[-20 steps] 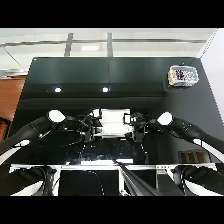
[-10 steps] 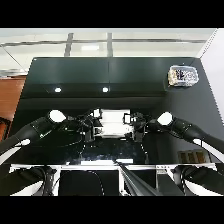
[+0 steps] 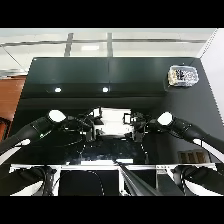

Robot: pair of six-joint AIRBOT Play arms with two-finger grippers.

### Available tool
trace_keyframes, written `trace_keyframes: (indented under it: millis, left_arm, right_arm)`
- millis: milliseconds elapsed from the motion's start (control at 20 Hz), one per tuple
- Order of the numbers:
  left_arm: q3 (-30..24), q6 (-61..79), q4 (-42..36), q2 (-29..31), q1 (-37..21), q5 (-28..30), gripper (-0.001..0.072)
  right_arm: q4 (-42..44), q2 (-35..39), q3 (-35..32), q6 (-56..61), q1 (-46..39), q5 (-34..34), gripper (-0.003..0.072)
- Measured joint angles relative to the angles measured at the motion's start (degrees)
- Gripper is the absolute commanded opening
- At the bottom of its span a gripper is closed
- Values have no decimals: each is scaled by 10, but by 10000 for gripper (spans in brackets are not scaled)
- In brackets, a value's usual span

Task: Fold the box and place the chain.

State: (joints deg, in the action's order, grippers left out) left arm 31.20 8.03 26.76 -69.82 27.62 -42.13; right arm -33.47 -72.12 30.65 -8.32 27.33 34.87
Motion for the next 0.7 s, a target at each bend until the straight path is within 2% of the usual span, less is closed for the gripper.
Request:
trace_keyframes:
  millis: [200, 350, 500, 600, 700]
  left_arm:
    - [8, -26, 31, 14, -2, -21, 24]
    - [18, -124, 124, 58, -13, -52, 24]
    - [22, -290, 255, 128, -39, -72, 24]
    - [23, -432, 334, 166, -74, -82, 25]
    - [20, -569, 380, 181, -125, -98, 25]
  right_arm:
    - [0, 0, 0, 0, 0, 0, 125]
    - [0, 0, 0, 0, 0, 0, 125]
    - [0, 0, 0, 0, 0, 0, 125]
    - [0, 0, 0, 0, 0, 0, 125]
    - [0, 0, 0, 0, 0, 0, 125]
